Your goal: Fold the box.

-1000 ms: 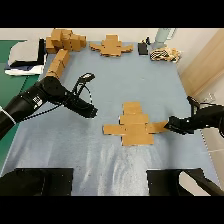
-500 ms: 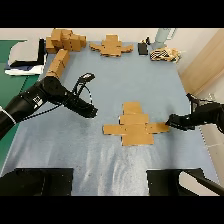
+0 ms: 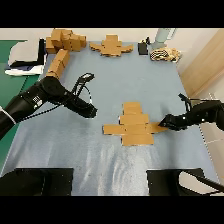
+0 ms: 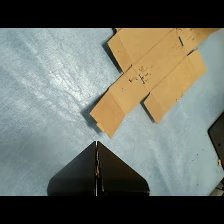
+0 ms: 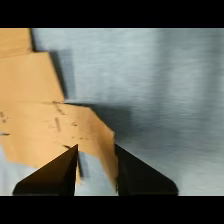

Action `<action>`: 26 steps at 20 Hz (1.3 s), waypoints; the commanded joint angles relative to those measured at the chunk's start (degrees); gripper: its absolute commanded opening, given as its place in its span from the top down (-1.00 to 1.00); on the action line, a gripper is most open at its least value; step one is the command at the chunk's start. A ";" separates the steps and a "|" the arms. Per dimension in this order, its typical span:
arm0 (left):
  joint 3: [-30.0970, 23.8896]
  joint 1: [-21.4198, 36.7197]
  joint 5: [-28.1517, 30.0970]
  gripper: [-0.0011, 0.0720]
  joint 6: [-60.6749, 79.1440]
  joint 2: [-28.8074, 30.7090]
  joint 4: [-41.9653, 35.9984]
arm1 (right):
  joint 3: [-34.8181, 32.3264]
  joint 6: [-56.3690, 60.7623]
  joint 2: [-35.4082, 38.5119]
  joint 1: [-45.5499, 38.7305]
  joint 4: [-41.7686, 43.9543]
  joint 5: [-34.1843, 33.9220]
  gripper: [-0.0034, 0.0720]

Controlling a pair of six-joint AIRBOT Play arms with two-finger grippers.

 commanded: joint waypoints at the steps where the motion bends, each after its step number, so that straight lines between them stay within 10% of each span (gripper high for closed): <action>1: -0.02 0.04 0.04 0.94 0.04 0.00 -0.07 | -0.09 -1.84 -0.61 0.09 3.02 -3.26 0.10; 6: -0.02 -0.09 0.85 0.94 0.02 0.00 -0.31 | -0.07 -2.21 -3.80 0.44 3.48 -1.29 0.39; 8: -0.02 -0.07 1.16 0.94 0.04 0.00 -0.26 | -0.09 -2.12 -5.18 3.82 4.61 -0.31 0.90; 16: -0.02 3.61 -5.01 0.93 -2.47 -2.60 -2.86 | -5.35 3.61 5.97 28.33 8.24 15.74 0.91; 17: -0.02 5.95 -6.54 0.77 -1.05 -4.22 -5.49 | -7.32 4.28 8.72 31.39 8.13 18.62 0.91; 19: -0.02 10.43 -7.28 -0.21 0.83 -7.19 -12.35 | -11.56 6.54 13.84 37.70 7.17 25.31 0.91; 26: -0.04 15.41 -10.10 -0.20 3.56 -20.06 -16.55 | -18.58 11.56 19.96 50.05 6.01 35.50 0.91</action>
